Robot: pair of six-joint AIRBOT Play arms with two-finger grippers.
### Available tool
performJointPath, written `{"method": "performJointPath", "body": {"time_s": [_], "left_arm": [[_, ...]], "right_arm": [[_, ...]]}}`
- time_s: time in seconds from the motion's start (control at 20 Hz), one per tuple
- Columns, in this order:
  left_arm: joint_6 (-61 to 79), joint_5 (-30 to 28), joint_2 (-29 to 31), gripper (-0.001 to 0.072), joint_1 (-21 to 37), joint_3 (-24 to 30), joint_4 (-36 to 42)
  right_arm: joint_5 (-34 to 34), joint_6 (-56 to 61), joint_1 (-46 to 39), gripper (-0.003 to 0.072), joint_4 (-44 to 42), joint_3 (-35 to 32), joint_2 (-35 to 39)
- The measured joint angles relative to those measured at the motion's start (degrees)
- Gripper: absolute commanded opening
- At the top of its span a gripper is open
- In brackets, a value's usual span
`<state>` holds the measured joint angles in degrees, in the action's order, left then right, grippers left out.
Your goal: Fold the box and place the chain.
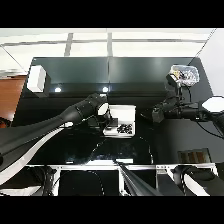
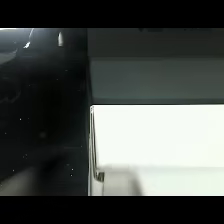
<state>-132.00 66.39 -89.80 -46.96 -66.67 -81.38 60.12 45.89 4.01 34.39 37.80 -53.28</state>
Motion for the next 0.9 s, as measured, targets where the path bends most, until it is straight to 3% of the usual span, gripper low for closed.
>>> {"method": "performJointPath", "body": {"time_s": [0.2,0.4,0.6,0.7,0.9], "left_arm": [[1.95,-0.96,2.73,0.0652,-1.29,-0.04,-1.75],[5.92,-1.31,10.99,0.065,-0.85,1.25,-7.5],[6.84,-8.26,24.94,0.0621,6.51,10.54,-9.97],[8.41,-14.86,32.68,0.0623,13.27,18.62,-5.27],[34.82,-19.34,40.04,0.0653,26.38,32.65,22.49]], "right_arm": [[-0.33,-0.07,-0.22,0.0429,0.17,0.0,0.0],[-1.03,-0.09,-0.28,0.0429,0.57,0.0,0.0],[-1.77,-0.07,-0.28,0.0429,2.03,-0.02,-0.04],[-2.08,-0.07,-0.28,0.0428,2.67,-0.02,-0.04],[-3.72,-0.02,-0.28,0.0429,3.1,-0.02,-0.04]]}}
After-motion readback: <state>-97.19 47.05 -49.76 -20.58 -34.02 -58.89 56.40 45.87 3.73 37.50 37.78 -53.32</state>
